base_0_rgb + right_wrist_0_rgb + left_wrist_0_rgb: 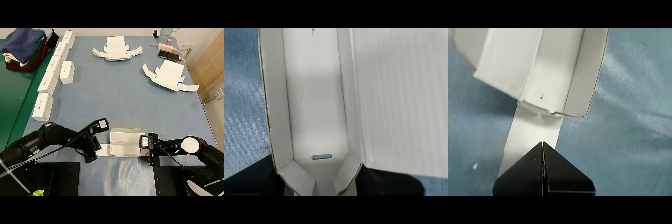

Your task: Fold the box.

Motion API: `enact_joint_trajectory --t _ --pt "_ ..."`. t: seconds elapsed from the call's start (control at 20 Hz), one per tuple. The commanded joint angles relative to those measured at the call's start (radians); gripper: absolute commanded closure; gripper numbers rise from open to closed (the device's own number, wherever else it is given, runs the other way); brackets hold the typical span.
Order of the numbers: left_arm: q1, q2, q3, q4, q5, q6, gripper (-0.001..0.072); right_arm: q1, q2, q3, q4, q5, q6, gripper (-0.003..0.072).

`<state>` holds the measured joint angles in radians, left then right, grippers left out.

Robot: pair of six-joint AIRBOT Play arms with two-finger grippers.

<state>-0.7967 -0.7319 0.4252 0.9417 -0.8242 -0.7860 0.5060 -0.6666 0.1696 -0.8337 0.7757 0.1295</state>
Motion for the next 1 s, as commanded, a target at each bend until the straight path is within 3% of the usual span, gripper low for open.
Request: enact_joint_trajectory --t 0.0,0.15,0.35,0.7,0.95 --pt "0.001 0.161 0.021 0.293 -0.130 -0.635 0.0691 0.001 0.001 0.001 0.000 0.001 0.000 0.0178" --pt "0.001 0.220 0.021 0.497 -0.221 -1.085 0.0692 0.001 0.001 0.001 0.000 0.001 0.000 0.0178" --pt "0.018 0.198 0.000 0.593 -0.237 -1.304 0.0692 0.001 0.001 0.001 0.001 0.001 0.000 0.0178" --pt "0.000 -0.012 -0.072 0.239 0.046 -1.156 0.0692 0.001 0.001 0.001 0.000 0.001 0.000 0.0179" --pt "-0.086 -0.044 -0.072 0.053 0.110 -1.080 0.0692 0.001 0.001 0.001 0.000 0.001 0.000 0.0178"
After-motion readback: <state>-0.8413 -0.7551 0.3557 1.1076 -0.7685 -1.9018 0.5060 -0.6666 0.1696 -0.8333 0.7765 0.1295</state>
